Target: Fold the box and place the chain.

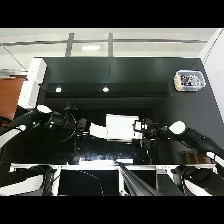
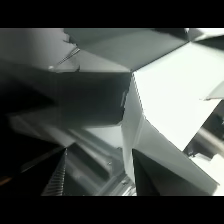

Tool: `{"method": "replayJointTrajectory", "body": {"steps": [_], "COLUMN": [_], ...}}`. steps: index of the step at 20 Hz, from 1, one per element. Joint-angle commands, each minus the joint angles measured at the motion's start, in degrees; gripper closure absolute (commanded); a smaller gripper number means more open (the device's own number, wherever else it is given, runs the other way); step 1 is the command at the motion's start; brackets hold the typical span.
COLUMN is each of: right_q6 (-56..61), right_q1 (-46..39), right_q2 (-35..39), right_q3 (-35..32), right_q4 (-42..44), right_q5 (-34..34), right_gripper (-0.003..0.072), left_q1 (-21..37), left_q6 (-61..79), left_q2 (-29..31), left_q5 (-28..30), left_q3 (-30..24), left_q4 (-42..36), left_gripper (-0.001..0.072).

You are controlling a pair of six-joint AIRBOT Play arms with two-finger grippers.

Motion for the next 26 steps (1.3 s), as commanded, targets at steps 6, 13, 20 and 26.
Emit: {"method": "replayJointTrajectory", "body": {"steps": [6,13,20,26], "right_q6": [0.0,0.02,0.02,-0.02], "right_q1": [0.07,0.07,0.07,0.28], "right_q2": [0.0,0.0,0.0,0.0], "right_q3": [-0.04,-0.04,-0.04,-0.04], "right_q4": [0.02,0.02,0.02,-0.39], "right_q5": [0.02,0.0,0.0,0.11], "right_gripper": [0.015,0.015,0.015,0.0429], "left_q1": [-11.82,-18.4,-30.08,-32.17], "left_q6": [-3.56,-14.86,-33.53,-40.22], "left_q2": [1.88,4.94,5.03,5.03], "left_q5": [0.15,7.61,18.6,18.05], "left_q3": [9.31,10.51,11.76,14.78], "left_q4": [0.9,7.96,19.02,26.73], "left_gripper": [0.012,0.012,0.012,0.012]}}
